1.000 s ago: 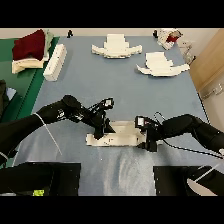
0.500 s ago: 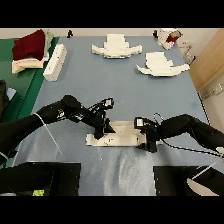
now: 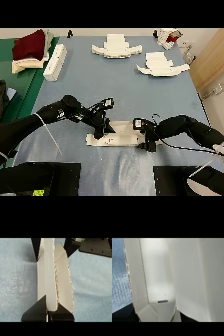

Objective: Fold the box.

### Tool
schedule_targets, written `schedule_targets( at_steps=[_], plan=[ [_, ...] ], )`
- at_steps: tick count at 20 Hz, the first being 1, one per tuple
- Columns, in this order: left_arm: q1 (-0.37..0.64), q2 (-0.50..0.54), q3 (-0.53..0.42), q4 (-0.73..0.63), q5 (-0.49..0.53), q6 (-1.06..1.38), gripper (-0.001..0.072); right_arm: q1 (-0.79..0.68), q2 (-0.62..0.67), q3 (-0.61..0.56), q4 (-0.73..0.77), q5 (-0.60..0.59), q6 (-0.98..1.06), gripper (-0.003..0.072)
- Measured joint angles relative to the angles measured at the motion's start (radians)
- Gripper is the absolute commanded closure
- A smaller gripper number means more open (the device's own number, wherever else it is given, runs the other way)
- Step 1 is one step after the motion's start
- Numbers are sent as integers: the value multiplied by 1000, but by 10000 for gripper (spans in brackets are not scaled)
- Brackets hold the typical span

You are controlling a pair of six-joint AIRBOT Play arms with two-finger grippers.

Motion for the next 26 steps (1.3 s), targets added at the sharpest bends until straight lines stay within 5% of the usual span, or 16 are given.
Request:
schedule_targets(
  at_steps=[8, 9, 10, 26],
  plan=[
    [0, 0, 0, 0, 0, 0, 697, 24, -2, 0, -8, 8, 0, 29],
    [0, 0, 0, 0, 0, 0, 697, 26, -2, 0, -10, 9, 0, 70],
    [0, 0, 0, 0, 0, 0, 697, 28, -2, 0, -11, 12, 0, 201],
    [0, 0, 0, 0, 0, 0, 697, 31, -1, 0, -49, 9, 0, 193]
  ],
)
